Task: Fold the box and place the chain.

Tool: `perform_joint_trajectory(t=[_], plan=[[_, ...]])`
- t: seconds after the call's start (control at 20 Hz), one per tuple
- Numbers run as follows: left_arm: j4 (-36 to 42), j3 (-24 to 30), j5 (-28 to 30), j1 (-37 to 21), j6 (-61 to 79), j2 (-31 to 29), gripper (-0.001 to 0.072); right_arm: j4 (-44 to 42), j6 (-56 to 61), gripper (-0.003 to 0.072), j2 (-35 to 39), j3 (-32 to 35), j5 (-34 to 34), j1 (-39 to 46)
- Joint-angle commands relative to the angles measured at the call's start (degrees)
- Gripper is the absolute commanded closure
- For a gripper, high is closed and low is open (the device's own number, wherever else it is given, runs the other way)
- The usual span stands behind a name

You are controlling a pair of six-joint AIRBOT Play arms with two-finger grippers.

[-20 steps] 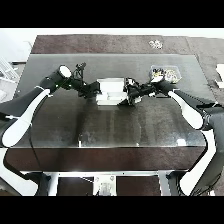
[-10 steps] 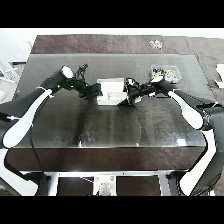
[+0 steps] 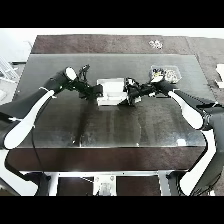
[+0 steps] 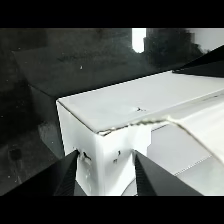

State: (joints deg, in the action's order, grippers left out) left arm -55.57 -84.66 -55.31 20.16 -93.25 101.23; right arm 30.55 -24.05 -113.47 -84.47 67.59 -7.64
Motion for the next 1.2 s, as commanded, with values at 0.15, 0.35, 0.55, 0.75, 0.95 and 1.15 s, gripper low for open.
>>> perform_joint_trajectory(t=[0.15, 0.35, 0.55, 0.75, 0.95, 1.15], plan=[[-8.3, -4.3, -2.7, 1.9, -6.3, 1.4, 0.0299, 0.0, 0.0, 0.0099, 0.0, 0.0, 0.0, 0.0], [-13.0, -9.6, -7.3, 3.7, -9.6, 4.2, 0.0299, 0.0, 0.0, 0.0100, 0.0, 0.0, 0.0, 0.0], [-16.3, -12.2, -9.6, 4.6, -13.1, 5.1, 0.0299, 0.0, 0.0, 0.0099, 0.0, 0.0, 0.0, 0.0], [-17.1, -12.2, -10.0, 4.6, -14.8, 5.1, 0.0299, 0.0, 0.0, 0.0099, 0.0, 0.0, 0.0, 0.0], [-18.3, -12.2, -10.1, 5.0, -16.0, 5.1, 0.0300, 0.0, 0.0, 0.0099, 0.0, 0.0, 0.0, 0.0], [-17.9, -12.2, -9.8, 5.0, -16.5, 5.1, 0.0300, 0.0, 0.0, 0.0100, 0.0, 0.0, 0.0, 0.0]])
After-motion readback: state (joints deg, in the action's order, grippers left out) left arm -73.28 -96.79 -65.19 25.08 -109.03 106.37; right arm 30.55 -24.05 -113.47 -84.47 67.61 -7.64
